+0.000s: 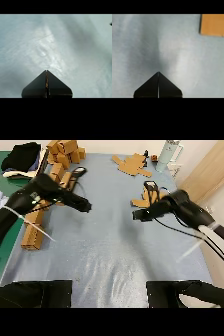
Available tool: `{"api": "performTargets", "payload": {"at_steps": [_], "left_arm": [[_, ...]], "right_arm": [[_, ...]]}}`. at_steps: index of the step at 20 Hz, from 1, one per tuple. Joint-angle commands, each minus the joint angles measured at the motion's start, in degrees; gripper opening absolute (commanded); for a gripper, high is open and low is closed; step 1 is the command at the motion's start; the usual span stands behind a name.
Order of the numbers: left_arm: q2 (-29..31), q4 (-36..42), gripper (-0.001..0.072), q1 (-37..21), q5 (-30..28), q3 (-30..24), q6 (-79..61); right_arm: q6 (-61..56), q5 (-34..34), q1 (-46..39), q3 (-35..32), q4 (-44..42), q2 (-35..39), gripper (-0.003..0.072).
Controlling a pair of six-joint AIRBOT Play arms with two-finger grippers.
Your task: Fold the box.
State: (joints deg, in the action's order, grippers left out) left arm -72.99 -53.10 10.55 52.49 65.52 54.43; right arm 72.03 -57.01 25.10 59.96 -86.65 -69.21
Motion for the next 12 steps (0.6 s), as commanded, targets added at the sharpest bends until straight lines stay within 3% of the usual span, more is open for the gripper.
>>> {"api": "performTargets", "payload": {"at_steps": [1, 4, 8, 12], "left_arm": [[-2.2, -10.6, 0.0013, 10.5, 2.9, 6.0, 15.5], [-4.2, -10.8, 0.0013, 14.0, 5.4, 6.4, 20.3], [-5.2, -10.6, 0.0015, 15.5, 10.3, 6.4, 21.2], [-5.2, -10.5, 0.0015, 15.5, 10.5, 6.4, 21.2]], "right_arm": [[5.0, -6.9, -0.4, 12.3, -5.6, -10.4, 0.0005], [6.4, -12.6, -0.4, 17.6, -9.2, -15.7, 0.0004], [7.5, -14.1, -0.3, 18.0, -11.3, -16.7, 0.0005], [7.5, -14.2, -0.3, 18.0, -11.3, -16.7, 0.0004]]}}
